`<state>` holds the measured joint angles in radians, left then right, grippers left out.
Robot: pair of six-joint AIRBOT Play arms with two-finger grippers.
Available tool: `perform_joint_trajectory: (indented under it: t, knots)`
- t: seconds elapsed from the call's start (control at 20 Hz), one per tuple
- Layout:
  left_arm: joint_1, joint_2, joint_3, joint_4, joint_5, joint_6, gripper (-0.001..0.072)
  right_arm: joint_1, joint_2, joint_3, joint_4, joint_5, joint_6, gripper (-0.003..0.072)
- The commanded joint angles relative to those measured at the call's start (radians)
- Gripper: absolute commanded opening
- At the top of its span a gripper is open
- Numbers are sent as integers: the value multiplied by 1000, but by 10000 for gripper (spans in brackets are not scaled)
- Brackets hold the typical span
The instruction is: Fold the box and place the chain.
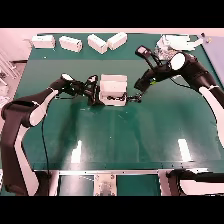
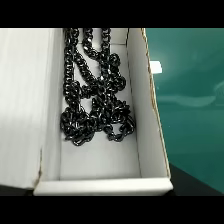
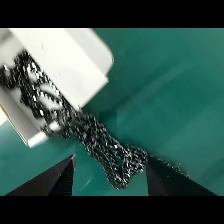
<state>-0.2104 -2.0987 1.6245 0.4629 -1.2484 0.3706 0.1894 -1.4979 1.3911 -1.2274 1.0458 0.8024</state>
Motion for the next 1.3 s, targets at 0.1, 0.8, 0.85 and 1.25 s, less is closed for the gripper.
perform_joint_trajectory:
  t: [0.1, 0.8, 0.85, 1.25]
  knots:
    - [0, 1, 1, 0, 0, 0, 346, -62, -84, -67, 156, 21, -382, 496]
    - [0, 1, 1, 0, 0, 0, 346, -32, -253, -66, 386, 0, -645, 480]
    - [0, 1, 1, 0, 0, 0, 347, -28, -264, -66, 386, -2, -661, 412]
    - [0, 1, 1, 0, 0, 0, 346, -24, -278, -56, 378, -72, -683, 40]
